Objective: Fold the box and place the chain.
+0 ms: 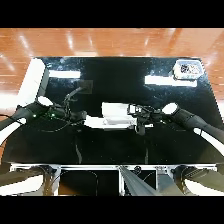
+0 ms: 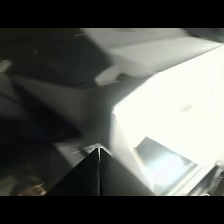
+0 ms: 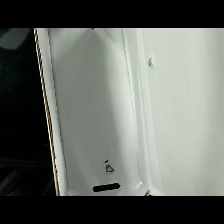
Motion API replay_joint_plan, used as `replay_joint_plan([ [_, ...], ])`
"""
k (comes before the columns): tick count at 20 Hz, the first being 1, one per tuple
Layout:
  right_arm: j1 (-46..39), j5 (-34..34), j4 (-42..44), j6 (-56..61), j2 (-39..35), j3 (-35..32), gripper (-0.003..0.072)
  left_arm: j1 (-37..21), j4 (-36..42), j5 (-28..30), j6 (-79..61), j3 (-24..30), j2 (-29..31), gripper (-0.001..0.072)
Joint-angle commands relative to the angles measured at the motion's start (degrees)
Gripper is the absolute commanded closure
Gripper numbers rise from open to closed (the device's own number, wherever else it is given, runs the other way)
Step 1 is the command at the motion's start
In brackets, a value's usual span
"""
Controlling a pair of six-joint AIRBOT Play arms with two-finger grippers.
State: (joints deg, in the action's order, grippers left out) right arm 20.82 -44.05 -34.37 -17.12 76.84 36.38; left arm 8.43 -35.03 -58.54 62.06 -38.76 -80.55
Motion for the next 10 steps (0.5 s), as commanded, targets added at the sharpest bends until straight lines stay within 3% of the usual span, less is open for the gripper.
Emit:
replay_joint_plan([
  [1, 0.0, 0.0, 0.0, 0.0, 0.0, 0.0, 0.0205, 1.1, 7.2, -1.0, -3.8, 0.0, -0.1, 0.0657],
  [3, 0.0, 0.0, 0.0, 0.0, 0.0, 0.0, 0.0205, 1.1, 8.0, -2.2, -3.8, -0.2, -0.1, 0.0300],
  [4, 0.0, 0.0, 0.0, 0.0, 0.0, 0.0, 0.0205, 1.3, 8.3, -2.7, -3.8, -0.2, 0.0, 0.0215],
  [7, 0.0, 0.0, 0.0, 0.0, 0.0, 0.0, 0.0205, 1.3, 10.0, -5.2, -4.8, -0.2, 0.0, 0.0196],
  [8, 0.0, 0.0, 0.0, 0.0, 0.0, 0.0, 0.0205, 1.3, 10.4, -5.1, -4.9, -0.3, 0.1, 0.0074],
  [10, 0.0, 0.0, 0.0, 0.0, 0.0, 0.0, 0.0205, 1.4, 10.4, -5.2, -4.8, -0.6, 0.1, 0.0075],
])
